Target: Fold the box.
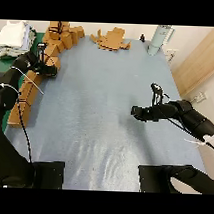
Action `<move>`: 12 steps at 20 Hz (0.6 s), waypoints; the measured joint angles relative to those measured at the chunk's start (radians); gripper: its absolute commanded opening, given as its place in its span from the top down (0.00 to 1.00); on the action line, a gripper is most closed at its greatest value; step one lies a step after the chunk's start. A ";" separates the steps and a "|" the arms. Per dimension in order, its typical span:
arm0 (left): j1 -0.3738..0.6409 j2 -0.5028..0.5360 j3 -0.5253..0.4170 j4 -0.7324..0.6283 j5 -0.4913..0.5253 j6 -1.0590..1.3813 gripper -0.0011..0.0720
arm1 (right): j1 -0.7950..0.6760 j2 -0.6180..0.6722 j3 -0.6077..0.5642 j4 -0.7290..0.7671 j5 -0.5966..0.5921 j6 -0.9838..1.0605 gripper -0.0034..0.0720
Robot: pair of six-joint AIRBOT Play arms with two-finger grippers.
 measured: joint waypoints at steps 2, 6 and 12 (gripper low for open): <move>-0.005 -0.001 0.001 0.000 -0.007 -0.002 0.03 | 0.000 0.000 0.000 0.000 0.000 0.000 0.94; -0.006 0.003 0.006 0.005 -0.068 -0.002 0.03 | 0.000 0.000 0.000 0.004 0.000 0.000 0.94; 0.025 0.051 0.108 0.024 -0.404 -0.036 0.36 | 0.000 0.000 0.000 0.007 -0.011 0.000 0.94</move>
